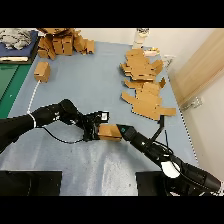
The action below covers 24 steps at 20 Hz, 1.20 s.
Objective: Fold the box.
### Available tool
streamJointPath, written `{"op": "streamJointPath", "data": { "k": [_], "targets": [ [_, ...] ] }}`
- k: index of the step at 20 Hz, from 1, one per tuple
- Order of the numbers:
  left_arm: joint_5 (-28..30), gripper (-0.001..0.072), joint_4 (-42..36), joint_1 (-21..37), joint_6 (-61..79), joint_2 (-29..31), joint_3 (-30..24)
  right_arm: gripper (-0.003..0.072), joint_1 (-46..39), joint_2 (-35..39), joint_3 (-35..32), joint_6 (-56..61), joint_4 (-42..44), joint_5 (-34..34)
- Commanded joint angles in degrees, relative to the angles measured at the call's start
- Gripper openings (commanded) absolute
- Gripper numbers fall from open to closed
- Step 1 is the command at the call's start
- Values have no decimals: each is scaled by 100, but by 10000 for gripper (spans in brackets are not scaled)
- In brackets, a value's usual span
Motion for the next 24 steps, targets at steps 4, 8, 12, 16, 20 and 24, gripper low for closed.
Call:
{"op": "streamJointPath", "data": {
  "k": [4, 8, 12, 16, 20, 24],
  "targets": [
    [2, 406, 2, 0, 11, -2, 4, 1, -345, -227, 15, -354, -87, 1062],
    [2, 406, 2, 0, 11, -2, 4, 0, 291, -922, 15, -70, -61, 243],
    [-2, 406, 0, 0, 11, -2, 4, 1, 743, -1373, 17, 444, -61, -422],
    [2, 406, 2, 2, 11, -2, 4, 1, 778, -1714, 319, 584, -94, -525],
    [2, 406, -39, 0, 11, -2, 4, 0, 879, -2129, 557, 592, -144, -546],
    [2, 406, -39, 0, 9, -2, 4, 1, 1139, -2229, 579, 610, -59, -540]
  ]
}}
